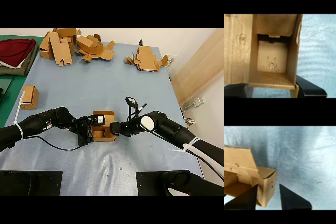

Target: Fold the box.

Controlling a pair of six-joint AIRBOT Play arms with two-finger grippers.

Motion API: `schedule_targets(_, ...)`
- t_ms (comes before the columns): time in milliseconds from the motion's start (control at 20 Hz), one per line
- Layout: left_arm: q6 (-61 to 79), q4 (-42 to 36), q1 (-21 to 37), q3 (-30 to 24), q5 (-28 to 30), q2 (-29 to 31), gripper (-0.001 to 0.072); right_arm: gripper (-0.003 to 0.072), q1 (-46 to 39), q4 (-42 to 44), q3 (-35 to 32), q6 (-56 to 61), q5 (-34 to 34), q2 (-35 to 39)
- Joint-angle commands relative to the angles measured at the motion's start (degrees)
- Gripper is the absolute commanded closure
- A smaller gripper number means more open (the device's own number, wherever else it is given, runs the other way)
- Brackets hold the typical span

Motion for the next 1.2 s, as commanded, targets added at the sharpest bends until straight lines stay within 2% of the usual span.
schedule_targets(0, 0.0, 0.0, 0.0, 0.0, 0.0, 0.0, 0.0354, 0.0268, 3.1, -8.1, 3.6, 7.0, 3.1, -1.5)
schedule_targets(200, -0.1, 0.0, 0.0, 0.0, 0.0, 0.0, 0.0354, 0.0268, 7.1, -11.4, 9.0, 8.9, 8.4, -7.9)
schedule_targets(400, 0.0, 0.0, 0.0, 0.0, 0.0, 0.0, 0.0354, 0.0280, 11.3, -24.5, 15.1, 17.7, 17.1, -12.7)
schedule_targets(650, 0.0, 0.0, 0.0, 0.0, 0.0, 0.0, 0.0354, 0.0280, 11.8, -24.3, 15.6, 19.5, 17.4, -14.3)
schedule_targets(1000, 0.0, 0.0, 0.0, 0.0, 0.0, 0.0, 0.0354, 0.0280, 12.0, -21.9, 16.0, 20.5, 13.8, -17.5)
schedule_targets(1150, 0.0, 0.0, 0.0, 0.0, 0.0, 0.0, 0.0354, 0.0539, 12.0, -21.9, 16.0, 20.5, 14.2, -18.0)
